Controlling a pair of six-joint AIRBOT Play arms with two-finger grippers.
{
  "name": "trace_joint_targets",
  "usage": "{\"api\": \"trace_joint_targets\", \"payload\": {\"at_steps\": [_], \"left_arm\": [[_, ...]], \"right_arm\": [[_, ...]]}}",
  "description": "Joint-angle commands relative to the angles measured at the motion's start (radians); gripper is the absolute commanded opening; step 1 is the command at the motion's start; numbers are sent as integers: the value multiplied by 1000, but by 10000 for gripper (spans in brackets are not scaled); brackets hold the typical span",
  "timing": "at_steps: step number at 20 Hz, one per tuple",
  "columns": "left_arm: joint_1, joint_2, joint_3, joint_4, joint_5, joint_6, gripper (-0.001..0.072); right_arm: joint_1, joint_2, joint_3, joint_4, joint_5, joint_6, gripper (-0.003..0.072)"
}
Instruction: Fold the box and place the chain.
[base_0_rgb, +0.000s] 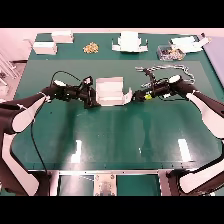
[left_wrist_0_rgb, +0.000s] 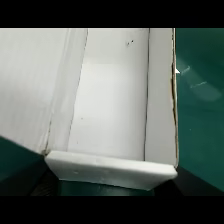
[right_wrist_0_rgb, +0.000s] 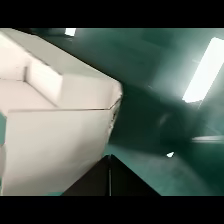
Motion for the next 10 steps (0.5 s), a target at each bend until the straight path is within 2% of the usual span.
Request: {"api": "trace_joint_targets", "payload": {"at_steps": [1,3,5,7,10], "left_arm": [[0,0,0,0,0,0,533],[0,0,0,0,0,0,533],[0,0,0,0,0,0,533],[0,0,0,0,0,0,534],[0,0,0,0,0,0,533]], "right_arm": [[18,52,23,-2,19,25,5],[24,72,23,0,19,25,8],[30,72,23,-1,19,25,93],[37,69,23,-2,16,20,93],[40,56,23,-45,3,13,155]]}}
